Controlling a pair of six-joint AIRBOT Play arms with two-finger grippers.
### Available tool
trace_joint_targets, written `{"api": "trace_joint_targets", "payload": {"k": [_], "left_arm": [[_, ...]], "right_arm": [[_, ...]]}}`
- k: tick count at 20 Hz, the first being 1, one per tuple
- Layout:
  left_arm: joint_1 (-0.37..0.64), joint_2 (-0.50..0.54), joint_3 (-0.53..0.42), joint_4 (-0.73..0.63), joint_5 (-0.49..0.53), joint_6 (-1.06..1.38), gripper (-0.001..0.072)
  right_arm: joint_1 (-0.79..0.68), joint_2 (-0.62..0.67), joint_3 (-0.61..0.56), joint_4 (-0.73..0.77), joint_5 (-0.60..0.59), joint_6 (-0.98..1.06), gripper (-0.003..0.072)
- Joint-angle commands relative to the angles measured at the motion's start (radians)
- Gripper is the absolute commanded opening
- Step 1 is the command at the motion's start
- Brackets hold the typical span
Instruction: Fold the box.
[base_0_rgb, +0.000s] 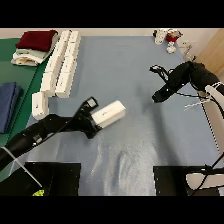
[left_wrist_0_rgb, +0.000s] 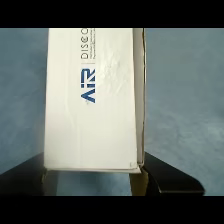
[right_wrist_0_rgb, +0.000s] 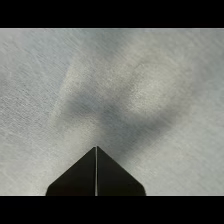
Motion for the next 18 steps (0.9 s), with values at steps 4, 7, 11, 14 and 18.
{"api": "trace_joint_targets", "payload": {"k": [4,7,11,14,18], "left_arm": [[0.437,0.106,-0.016,0.385,-0.202,-0.501,0.0313],[0.556,0.105,-0.024,0.385,-0.169,-0.501,0.0313],[0.605,0.066,-0.024,0.384,-0.109,-0.500,0.0313],[0.606,-0.012,-0.023,0.384,-0.046,-0.511,0.0313],[0.606,-0.082,-0.023,0.383,0.117,-0.544,0.0313]], "right_arm": [[0.002,-0.001,0.001,0.002,0.000,0.000,0.0003],[0.002,-0.001,0.001,0.002,0.000,0.000,0.0003],[0.002,-0.001,0.001,0.002,0.000,0.000,0.0004],[0.001,-0.001,0.001,0.002,0.000,0.000,0.0003],[0.002,-0.001,0.001,0.002,0.000,0.000,0.0004]]}}
